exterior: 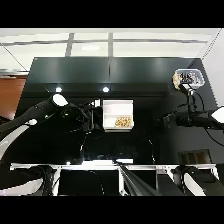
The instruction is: Fold the box and place the chain.
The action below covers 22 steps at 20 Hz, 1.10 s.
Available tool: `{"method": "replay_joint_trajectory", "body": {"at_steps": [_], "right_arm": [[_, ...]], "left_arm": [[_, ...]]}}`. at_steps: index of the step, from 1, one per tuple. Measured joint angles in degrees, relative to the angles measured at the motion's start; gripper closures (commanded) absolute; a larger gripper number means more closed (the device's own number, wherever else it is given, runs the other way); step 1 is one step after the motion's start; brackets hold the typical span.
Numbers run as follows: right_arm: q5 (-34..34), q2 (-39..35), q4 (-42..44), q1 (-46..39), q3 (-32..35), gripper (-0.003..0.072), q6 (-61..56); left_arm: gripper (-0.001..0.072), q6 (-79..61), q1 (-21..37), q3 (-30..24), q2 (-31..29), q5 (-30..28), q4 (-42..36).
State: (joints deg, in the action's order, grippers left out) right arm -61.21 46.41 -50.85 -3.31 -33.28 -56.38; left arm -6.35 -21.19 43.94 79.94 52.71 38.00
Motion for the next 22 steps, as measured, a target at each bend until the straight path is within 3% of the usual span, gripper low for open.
{"method": "replay_joint_trajectory", "body": {"at_steps": [17, 19, 21, 22], "right_arm": [[1.81, 0.0, -0.02, 0.0, 0.0, 0.0555, -0.02], [1.99, 0.0, -0.02, 0.0, 0.0, 0.0555, -0.02], [2.19, 0.0, 0.0, 0.0, 0.0, 0.0555, -0.02], [2.16, 0.0, 0.0, 0.0, 0.0, 0.0556, -0.02]], "left_arm": [[0.0004, -3.41, -1.36, 0.07, 1.36, -0.13, -5.68], [0.0055, -4.44, -2.25, 0.07, 1.36, -0.85, -5.68], [0.0247, -5.25, -3.32, 0.07, 1.36, -2.58, -5.75], [0.0247, -5.38, -3.85, 0.07, 1.36, -3.37, -5.84]]}}
